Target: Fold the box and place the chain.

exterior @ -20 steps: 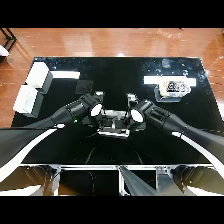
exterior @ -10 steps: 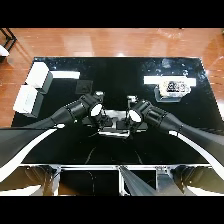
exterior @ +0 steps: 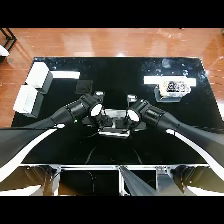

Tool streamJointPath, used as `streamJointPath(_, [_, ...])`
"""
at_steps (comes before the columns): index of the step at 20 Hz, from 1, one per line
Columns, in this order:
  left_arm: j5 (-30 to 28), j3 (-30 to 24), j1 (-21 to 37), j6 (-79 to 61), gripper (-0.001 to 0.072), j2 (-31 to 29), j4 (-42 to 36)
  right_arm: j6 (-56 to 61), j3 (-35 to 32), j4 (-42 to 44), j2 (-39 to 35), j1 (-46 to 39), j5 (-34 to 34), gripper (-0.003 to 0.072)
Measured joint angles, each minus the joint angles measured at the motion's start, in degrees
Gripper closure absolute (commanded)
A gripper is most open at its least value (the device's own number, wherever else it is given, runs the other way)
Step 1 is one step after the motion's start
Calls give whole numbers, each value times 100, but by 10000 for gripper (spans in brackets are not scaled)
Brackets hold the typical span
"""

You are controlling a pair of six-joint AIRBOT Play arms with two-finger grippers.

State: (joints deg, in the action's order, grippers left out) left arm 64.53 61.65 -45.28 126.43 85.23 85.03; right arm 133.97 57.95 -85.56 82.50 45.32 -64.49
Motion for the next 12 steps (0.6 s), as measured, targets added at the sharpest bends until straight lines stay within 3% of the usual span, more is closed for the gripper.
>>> streamJointPath(6, [-2, 0, 0, -2, 692, 0, 0, 26, 7, -2, 13, 0, -70, 575])
streamJointPath(7, [0, 0, 0, -2, 692, 0, 0, 24, 9, -4, 13, 0, -74, 666])
streamJointPath(12, [15, 0, 0, 17, 692, 0, -22, 61, 13, -4, 17, 0, -92, 666])
